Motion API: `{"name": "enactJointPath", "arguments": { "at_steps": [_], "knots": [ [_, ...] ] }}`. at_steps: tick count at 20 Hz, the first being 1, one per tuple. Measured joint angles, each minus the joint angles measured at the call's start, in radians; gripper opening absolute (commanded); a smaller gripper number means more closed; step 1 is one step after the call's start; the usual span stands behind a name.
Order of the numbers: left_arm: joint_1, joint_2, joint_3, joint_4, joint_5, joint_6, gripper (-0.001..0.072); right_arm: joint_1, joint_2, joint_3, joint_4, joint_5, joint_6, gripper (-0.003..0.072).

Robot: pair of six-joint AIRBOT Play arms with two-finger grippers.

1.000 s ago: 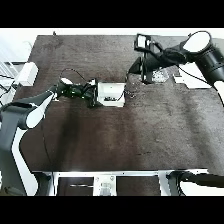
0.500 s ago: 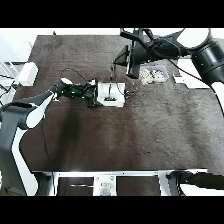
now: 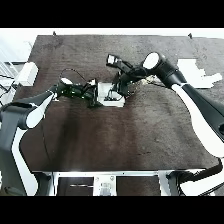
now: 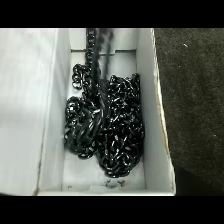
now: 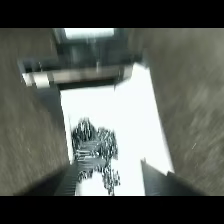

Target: Fold the box and place the chain.

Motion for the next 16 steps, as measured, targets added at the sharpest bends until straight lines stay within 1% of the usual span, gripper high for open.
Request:
{"name": "enactJointPath", "arguments": {
  "at_steps": [2, 4, 5, 6, 11, 16],
  "knots": [
    [0.000, 0.000, 0.000, 0.000, 0.000, 0.000, 0.0542, -0.015, -0.015, -0.008, -0.019, -0.001, 0.003, 0.0480],
    [0.000, 0.000, 0.000, 0.000, 0.000, 0.000, 0.0542, -0.043, -0.004, -0.013, -0.033, 0.002, 0.003, 0.0482],
    [0.000, 0.000, 0.000, 0.000, 0.000, 0.000, 0.0543, -0.064, 0.008, -0.014, -0.036, 0.008, 0.004, 0.0545],
    [0.000, 0.000, 0.000, 0.000, 0.000, 0.000, 0.0542, -0.086, 0.020, -0.015, -0.038, 0.019, 0.004, 0.0554],
    [0.000, 0.000, 0.000, 0.000, 0.000, 0.000, 0.0543, -0.177, 0.035, -0.026, -0.045, 0.066, -0.018, 0.0555],
    [0.000, 0.000, 0.000, 0.000, 0.000, 0.000, 0.0542, -0.231, -0.050, -0.034, -0.048, 0.051, -0.154, 0.0555]
  ]
}}
